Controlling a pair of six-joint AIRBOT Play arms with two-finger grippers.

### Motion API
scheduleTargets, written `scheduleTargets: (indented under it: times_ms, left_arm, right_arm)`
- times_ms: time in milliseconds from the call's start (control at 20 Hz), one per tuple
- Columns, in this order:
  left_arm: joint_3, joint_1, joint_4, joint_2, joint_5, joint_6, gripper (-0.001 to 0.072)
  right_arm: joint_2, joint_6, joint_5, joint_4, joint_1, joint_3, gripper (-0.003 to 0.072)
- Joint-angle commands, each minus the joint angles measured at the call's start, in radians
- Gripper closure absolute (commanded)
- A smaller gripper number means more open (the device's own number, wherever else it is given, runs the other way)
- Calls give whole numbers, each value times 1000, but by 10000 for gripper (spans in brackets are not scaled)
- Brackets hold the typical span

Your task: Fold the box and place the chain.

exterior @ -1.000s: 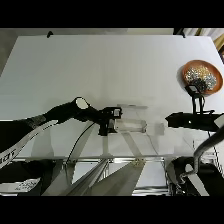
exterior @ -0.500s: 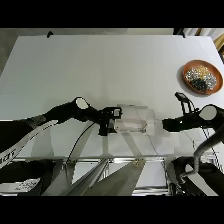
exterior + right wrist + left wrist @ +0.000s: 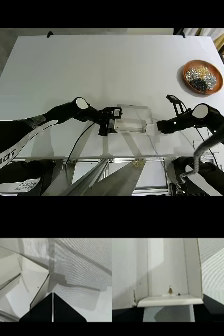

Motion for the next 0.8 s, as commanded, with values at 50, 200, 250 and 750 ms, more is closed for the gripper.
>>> scheduleTargets:
  times_ms: [50,200,250,750]
  left_arm:
    - [1,1,0,1,0,0,313]
    - [1,1,0,1,0,0,313]
    - [1,1,0,1,0,0,313]
    - [1,1,0,1,0,0,313]
  right_arm:
    - [-23,-30,-23,27,3,-4,672]
    - [-24,-58,-23,84,3,-4,672]
    - [-23,-61,-23,93,3,-4,673]
    - [19,-101,16,165,3,-4,656]
